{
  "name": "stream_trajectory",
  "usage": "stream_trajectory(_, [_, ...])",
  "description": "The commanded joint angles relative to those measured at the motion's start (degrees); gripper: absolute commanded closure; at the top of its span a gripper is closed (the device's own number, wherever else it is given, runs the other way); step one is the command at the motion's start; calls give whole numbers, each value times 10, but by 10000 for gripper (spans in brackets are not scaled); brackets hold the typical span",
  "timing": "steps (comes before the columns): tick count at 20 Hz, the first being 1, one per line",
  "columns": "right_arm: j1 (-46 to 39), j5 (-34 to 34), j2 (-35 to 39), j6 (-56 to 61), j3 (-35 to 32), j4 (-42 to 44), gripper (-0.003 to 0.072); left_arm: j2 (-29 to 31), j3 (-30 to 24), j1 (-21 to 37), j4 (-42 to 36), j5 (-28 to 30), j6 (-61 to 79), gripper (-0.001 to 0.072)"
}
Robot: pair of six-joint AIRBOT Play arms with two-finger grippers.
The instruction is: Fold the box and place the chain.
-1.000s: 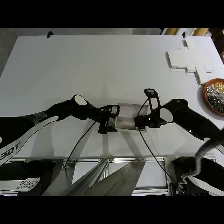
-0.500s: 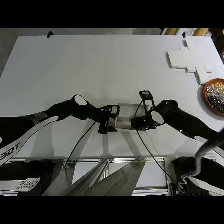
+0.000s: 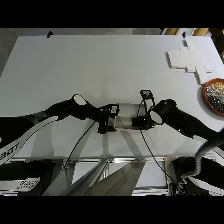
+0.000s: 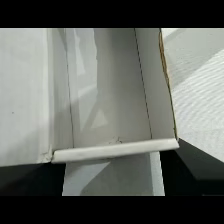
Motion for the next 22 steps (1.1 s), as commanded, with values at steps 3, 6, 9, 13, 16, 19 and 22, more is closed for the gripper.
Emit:
stream_trajectory(3, [0,12,0,5,0,0,463,0,0,0,-1,1,2,675])
stream_trajectory(6, [0,14,0,15,0,-23,450,0,0,0,-1,1,2,675])
stream_trajectory(9, [0,12,0,15,0,-33,444,0,0,0,-1,1,2,675])
stream_trajectory(13, [1,3,0,21,-5,-36,444,0,0,0,-1,1,2,675])
stream_trajectory(16, [1,-2,0,32,-11,-38,447,0,0,0,-1,1,2,675])
stream_trajectory(19, [0,-3,0,32,-11,-38,506,0,0,0,-1,1,2,675])
stream_trajectory(22, [4,-3,0,28,-11,-38,664,0,0,0,-1,1,2,675])
